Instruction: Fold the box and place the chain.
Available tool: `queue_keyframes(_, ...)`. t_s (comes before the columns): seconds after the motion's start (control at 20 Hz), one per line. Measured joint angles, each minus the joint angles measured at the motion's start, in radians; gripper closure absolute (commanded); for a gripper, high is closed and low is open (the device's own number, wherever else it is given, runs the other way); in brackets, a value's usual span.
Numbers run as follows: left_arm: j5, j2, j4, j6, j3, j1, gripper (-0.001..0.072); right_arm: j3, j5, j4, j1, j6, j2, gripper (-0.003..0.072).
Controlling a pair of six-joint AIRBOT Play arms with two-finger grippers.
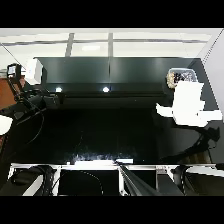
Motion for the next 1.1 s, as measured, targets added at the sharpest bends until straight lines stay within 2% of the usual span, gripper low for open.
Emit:
queue_keyframes(0.2, 0.0, -0.021, -0.002, 0.0, 0.0, 0.0, -0.0002, 0.114, 0.189, 0.096, 0.047, -0.136, -0.186, -0.001)
queue_keyframes(0.5, 0.0, -0.031, -0.003, 0.001, 0.0, 0.0, -0.0002, 0.173, 0.312, 0.072, 0.113, -0.177, -0.301, -0.0009)
queue_keyframes(0.55, 0.0, -0.032, -0.003, 0.001, 0.0, 0.0, -0.0003, 0.175, 0.323, 0.068, 0.116, -0.177, -0.307, 0.0029)
queue_keyframes(0.6, 0.0, -0.032, -0.003, 0.001, 0.0, 0.0, -0.0002, 0.177, 0.331, 0.061, 0.119, -0.175, -0.311, 0.0117)
queue_keyframes(0.75, 0.0, -0.032, -0.003, 0.001, 0.0, 0.0, -0.0002, 0.18, 0.35, 0.045, 0.127, -0.17, -0.319, 0.0126)
queue_keyframes(0.85, 0.0, -0.032, -0.003, 0.001, 0.0, 0.0, -0.0002, 0.179, 0.36, 0.04, 0.132, -0.169, -0.322, 0.0339)
queue_keyframes(0.9, 0.0, -0.032, -0.003, 0.001, 0.0, 0.0, -0.0002, 0.175, 0.366, 0.043, 0.132, -0.169, -0.323, 0.0393)
queue_keyframes(1.0, 0.0, -0.032, -0.003, 0.001, 0.0, 0.0, -0.0002, 0.171, 0.377, 0.057, 0.134, -0.174, -0.322, 0.0625)
queue_keyframes(1.1, 0.0, -0.032, -0.003, 0.001, 0.0, 0.0, -0.0002, 0.169, 0.386, 0.072, 0.134, -0.19, -0.322, 0.0626)
